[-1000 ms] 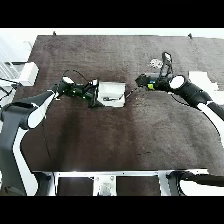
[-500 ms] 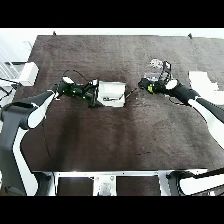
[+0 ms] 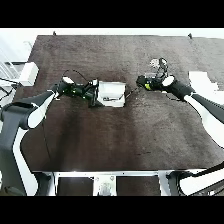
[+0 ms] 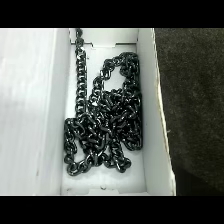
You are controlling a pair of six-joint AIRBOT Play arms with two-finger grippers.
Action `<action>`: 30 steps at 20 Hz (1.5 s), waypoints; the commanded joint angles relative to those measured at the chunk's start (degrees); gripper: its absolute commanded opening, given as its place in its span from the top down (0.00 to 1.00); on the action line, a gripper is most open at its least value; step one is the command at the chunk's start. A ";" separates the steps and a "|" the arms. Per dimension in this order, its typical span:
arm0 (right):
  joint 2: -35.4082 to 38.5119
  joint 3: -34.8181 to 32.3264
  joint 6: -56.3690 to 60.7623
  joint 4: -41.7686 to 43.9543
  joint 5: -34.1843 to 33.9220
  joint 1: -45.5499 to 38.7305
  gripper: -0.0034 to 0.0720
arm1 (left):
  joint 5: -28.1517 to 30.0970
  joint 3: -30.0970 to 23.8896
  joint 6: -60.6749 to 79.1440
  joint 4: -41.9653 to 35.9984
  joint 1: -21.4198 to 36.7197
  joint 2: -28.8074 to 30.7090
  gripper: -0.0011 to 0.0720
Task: Fold the box and place the chain.
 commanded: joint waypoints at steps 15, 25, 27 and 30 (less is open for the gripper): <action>-0.42 10.23 -54.49 -7.45 22.91 -0.55 0.50 | 0.00 0.02 0.00 0.00 -0.04 0.00 0.58; -6.75 16.37 -80.46 -12.81 33.40 -1.29 0.43 | 0.00 0.02 0.00 0.00 -0.04 0.00 0.58; -8.72 18.80 -81.31 -12.66 34.56 -1.62 0.43 | 0.02 0.02 0.02 0.00 -0.02 0.00 0.58; -10.80 20.85 -82.20 -12.63 35.01 -1.97 0.44 | 0.02 0.02 0.02 0.00 -0.04 0.00 0.58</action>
